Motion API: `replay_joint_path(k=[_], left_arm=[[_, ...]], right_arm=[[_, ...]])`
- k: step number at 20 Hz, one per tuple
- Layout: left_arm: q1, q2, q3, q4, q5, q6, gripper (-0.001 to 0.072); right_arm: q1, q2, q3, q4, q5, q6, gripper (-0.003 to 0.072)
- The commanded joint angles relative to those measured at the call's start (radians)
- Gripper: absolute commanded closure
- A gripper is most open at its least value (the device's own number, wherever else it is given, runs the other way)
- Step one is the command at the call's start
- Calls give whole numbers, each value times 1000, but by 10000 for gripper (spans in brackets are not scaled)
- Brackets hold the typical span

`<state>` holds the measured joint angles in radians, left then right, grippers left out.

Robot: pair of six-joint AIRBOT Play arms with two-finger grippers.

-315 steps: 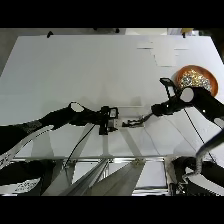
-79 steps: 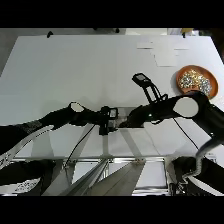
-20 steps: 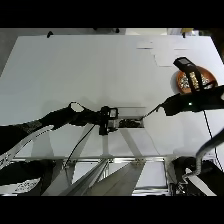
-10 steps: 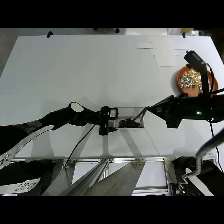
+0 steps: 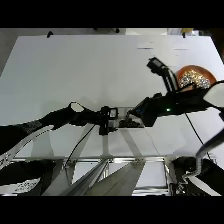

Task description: Fold the box and place the chain.

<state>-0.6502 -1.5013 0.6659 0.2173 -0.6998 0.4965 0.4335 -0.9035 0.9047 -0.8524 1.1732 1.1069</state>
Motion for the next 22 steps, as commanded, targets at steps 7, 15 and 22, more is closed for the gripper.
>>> replay_joint_path(k=[7,15,22], left_arm=[[0,0,1,0,0,0,502],[0,0,1,0,0,0,502],[0,0,1,0,0,0,502]], right_arm=[[89,-224,0,-106,-40,10,666],[72,-235,172,-203,44,-46,443],[-7,-378,262,-207,24,-228,640]])
